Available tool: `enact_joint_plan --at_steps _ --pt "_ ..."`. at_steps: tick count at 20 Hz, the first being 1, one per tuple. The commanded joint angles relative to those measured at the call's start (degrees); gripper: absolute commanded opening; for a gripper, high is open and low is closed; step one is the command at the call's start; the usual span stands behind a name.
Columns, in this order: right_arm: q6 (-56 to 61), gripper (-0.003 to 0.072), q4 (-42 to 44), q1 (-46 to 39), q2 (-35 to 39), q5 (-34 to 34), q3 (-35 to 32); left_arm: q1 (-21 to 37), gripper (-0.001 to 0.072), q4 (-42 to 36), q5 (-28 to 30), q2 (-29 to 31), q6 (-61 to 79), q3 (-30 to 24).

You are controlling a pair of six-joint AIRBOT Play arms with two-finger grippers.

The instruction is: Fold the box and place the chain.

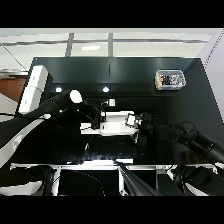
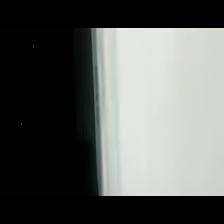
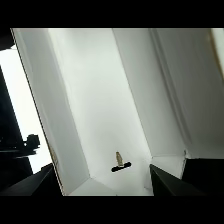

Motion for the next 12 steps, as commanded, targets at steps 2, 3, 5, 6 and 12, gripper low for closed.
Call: enact_joint_plan --at_steps 2,3,5,6,12 --pt "0.0 0.0718 0.4 -3.7 0.0 2.5 0.3 -0.5 0.0026 0.0 -0.2 0.4 0.0 0.0" --pt "-0.7 0.0718 0.4 -4.0 0.0 2.4 0.3 -0.9 0.0026 0.0 -0.1 0.4 0.0 0.0" --pt "-3.7 0.0718 0.4 -4.0 0.0 2.3 0.3 -1.9 0.0026 1.1 0.0 0.4 0.0 0.0" --pt "-5.4 0.0718 0.4 -4.0 0.0 2.4 0.3 -2.3 0.0027 2.0 -0.1 0.4 0.0 0.0" --pt "-7.6 0.0718 3.2 -4.0 -0.3 2.5 0.3 -2.9 0.0028 4.2 0.0 0.4 0.0 0.0"
